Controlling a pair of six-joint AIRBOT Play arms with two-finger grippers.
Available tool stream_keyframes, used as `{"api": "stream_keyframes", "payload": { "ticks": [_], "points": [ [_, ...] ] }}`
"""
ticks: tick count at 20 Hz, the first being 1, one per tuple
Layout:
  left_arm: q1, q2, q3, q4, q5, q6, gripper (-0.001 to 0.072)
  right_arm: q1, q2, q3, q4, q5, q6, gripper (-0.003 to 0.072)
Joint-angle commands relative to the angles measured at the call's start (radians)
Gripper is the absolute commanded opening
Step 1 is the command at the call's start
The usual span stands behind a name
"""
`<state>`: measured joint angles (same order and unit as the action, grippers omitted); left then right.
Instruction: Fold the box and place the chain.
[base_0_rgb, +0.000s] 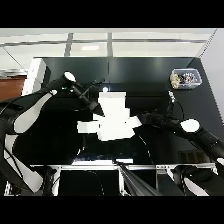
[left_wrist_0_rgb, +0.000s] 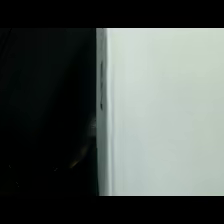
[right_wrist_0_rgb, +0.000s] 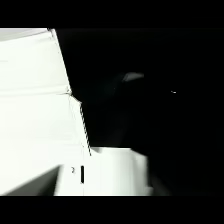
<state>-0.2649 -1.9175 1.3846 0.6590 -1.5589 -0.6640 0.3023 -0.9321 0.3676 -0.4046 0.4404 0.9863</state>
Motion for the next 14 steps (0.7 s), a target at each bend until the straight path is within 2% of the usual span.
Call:
{"api": "stream_keyframes", "payload": {
  "ticks": [1, 4, 6, 8, 11, 12, 14],
  "points": [
    [0.000, -0.001, 0.039, 0.018, -0.010, 0.026, 0.0021, -0.017, 0.001, 0.015, -0.116, 0.092, 0.000, 0.0702],
    [-0.004, 0.035, 0.037, 0.045, -0.013, 0.000, 0.0017, -0.079, 0.001, 0.084, -0.352, 0.288, -0.003, 0.0702],
    [-0.011, 0.108, -0.019, 0.058, 0.021, 0.011, 0.0017, -0.122, 0.001, 0.130, -0.519, 0.366, -0.003, 0.0702],
    [-0.011, 0.229, -0.153, 0.006, 0.137, 0.118, 0.0017, -0.148, 0.001, 0.142, -0.613, 0.361, -0.003, 0.0702],
    [-0.021, 0.424, -0.418, -0.132, 0.477, 0.489, 0.0020, -0.158, 0.001, 0.142, -0.639, 0.239, -0.004, 0.0702],
    [-0.033, 0.451, -0.463, -0.134, 0.538, 0.613, 0.0020, -0.151, 0.001, 0.142, -0.637, 0.196, -0.022, 0.0702],
    [-0.060, 0.451, -0.483, -0.076, 0.554, 0.810, 0.0020, -0.138, 0.001, 0.142, -0.636, 0.172, -0.159, 0.0702]
  ]
}}
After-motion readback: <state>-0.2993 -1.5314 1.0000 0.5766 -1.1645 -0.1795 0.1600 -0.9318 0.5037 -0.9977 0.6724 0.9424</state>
